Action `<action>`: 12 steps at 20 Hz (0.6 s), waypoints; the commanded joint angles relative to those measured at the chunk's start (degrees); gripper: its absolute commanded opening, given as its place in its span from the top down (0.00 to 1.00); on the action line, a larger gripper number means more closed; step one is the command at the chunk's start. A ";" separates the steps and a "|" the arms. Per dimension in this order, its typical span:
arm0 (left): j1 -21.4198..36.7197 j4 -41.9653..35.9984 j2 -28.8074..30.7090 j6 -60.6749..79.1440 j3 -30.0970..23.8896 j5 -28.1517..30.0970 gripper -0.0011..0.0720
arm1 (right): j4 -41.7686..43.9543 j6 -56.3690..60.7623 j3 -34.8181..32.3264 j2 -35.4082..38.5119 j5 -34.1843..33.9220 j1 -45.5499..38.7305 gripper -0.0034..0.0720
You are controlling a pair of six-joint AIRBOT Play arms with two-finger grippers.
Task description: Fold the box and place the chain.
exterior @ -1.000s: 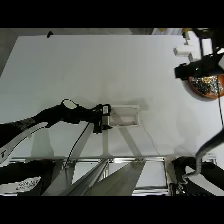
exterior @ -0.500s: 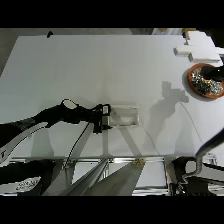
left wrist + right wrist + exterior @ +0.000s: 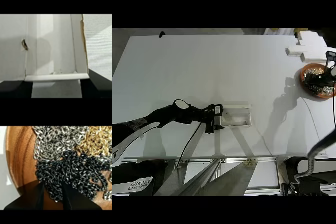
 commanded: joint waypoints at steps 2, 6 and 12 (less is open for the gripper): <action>0.00 0.00 -0.02 0.00 0.00 0.02 0.80 | 0.31 3.34 0.04 -1.51 -1.25 -2.47 0.66; 0.00 0.02 -0.02 0.00 0.00 0.02 0.80 | 1.70 2.64 0.04 -1.51 0.17 -4.48 0.66; 0.00 0.02 -0.02 0.00 0.00 0.02 0.80 | 7.63 -1.84 0.04 -1.75 -2.56 -4.42 0.66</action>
